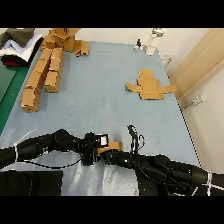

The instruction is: Fold the box.

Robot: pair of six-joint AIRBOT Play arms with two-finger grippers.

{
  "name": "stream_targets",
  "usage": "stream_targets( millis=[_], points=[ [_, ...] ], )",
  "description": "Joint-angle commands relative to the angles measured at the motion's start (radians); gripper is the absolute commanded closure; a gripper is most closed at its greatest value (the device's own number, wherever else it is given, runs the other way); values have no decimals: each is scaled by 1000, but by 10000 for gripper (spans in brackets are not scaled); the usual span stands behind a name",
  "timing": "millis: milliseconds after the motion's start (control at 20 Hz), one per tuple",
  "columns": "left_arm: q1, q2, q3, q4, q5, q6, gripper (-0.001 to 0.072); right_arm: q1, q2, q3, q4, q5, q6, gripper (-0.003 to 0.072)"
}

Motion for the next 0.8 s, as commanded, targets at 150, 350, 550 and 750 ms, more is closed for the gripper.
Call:
stream_targets(
  millis=[150,350,550,750],
  points=[
    [0,0,0,-1,0,0,196,1,-15,-1,0,-38,2,685],
    [0,0,0,0,0,0,196,0,-15,-1,0,-66,18,686],
    [0,0,0,0,0,0,196,-2,-12,0,0,-81,18,686],
    [0,0,0,-1,0,0,196,-2,-8,0,0,-81,17,686]
  ],
)
